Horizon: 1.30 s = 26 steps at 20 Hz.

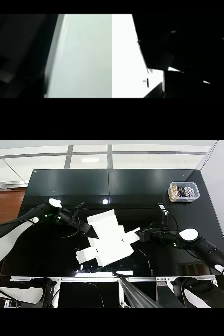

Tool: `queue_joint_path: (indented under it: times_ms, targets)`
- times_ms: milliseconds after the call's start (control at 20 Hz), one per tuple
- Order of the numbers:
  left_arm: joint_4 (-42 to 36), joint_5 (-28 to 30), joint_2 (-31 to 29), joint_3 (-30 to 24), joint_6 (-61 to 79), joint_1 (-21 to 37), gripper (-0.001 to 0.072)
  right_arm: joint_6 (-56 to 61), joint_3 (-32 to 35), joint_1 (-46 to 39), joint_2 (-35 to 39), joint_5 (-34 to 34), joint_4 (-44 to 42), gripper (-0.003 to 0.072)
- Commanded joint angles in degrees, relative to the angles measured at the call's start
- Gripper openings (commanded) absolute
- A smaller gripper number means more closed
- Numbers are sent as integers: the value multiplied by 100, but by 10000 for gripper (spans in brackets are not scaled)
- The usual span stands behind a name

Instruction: Fold the box and place the chain.

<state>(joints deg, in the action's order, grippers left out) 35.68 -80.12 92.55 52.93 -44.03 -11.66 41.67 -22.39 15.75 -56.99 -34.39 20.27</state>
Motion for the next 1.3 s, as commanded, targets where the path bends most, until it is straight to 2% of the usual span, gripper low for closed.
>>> queue_joint_path:
  times_ms: [0, 50, 100, 150, 300, 350, 450, 550, 600, 800, 1050, 1250]
  targets:
    - [90, -31, 28, 52, 385, -46, 25, 4, 2, 7, 4, -9, 35, 15]
    - [48, -4, 20, 57, 398, -39, 25, 4, -2, 7, 4, -2, 35, 81]
    - [68, 24, -17, 74, 398, -39, 24, 4, -68, -13, 7, -9, 160, 431]
    - [138, 61, -118, 85, 400, -42, 23, 9, -282, -107, 20, -192, 599, 707]
    - [525, 280, -800, 13, 472, -72, 22, -70, -1292, -566, 188, -1340, 2138, 705]
    - [476, 540, -1198, -188, 717, -153, 21, -439, -1600, -625, 264, -1700, 2583, 704]
    - [258, 1716, -2004, -918, 1934, -527, 25, -1484, -1884, -616, 354, -2140, 2927, 705]
    - [286, 2603, -2350, -1392, 3569, -922, 26, -2162, -1838, -588, 345, -2179, 2935, 704]
    - [282, 2680, -2297, -1399, 4120, -1054, 26, -2358, -1770, -546, 345, -2133, 2931, 704]
    - [291, 3016, -1738, -1104, 4260, -1377, 26, -3185, -1414, -59, 332, -2103, 3069, 704]
    - [291, 2835, -1220, -599, 4258, -1401, 26, -3357, -914, 592, 321, -1991, 3270, 704]
    - [538, 2673, -1198, -496, 4256, -1399, 26, -3491, -455, 1014, 321, -1303, 3268, 704]
